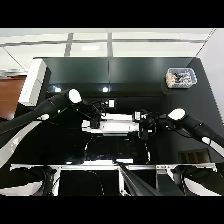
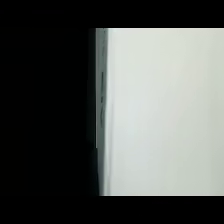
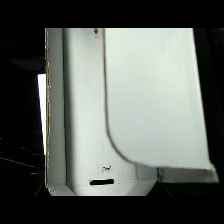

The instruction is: Fold the box and place the chain.

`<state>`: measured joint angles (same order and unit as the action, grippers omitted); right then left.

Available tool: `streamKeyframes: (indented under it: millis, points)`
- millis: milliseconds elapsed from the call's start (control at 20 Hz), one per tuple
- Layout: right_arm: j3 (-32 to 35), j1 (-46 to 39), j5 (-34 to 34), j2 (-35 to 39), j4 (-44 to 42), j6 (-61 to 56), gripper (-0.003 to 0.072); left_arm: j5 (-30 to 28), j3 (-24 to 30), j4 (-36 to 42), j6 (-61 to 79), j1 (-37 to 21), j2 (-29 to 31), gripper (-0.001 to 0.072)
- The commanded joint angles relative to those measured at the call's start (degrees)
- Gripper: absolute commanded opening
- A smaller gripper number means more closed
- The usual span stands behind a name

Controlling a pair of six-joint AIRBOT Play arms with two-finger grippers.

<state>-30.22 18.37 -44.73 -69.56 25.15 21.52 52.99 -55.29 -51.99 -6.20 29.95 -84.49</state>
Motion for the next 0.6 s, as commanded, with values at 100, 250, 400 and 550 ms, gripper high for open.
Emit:
streamKeyframes:
  millis: [100,250,400,550]
  points:
    - [-3.3,0.0,-0.2,-4.3,2.2,-1.8,0.0620,0.0,-0.1,0.0,0.0,0.0,0.0,0.0027]
    - [-4.6,0.2,-0.8,-5.8,4.6,-3.1,0.0620,0.0,-0.1,0.0,0.0,0.0,0.0,0.0028]
    - [-4.8,2.4,0.8,-6.3,9.0,-5.0,0.0620,0.0,0.0,0.0,0.0,0.0,0.0,0.0028]
    - [-5.2,3.3,1.7,-6.7,10.8,-6.8,0.0620,0.0,0.0,0.0,0.0,0.0,0.0,0.0028]
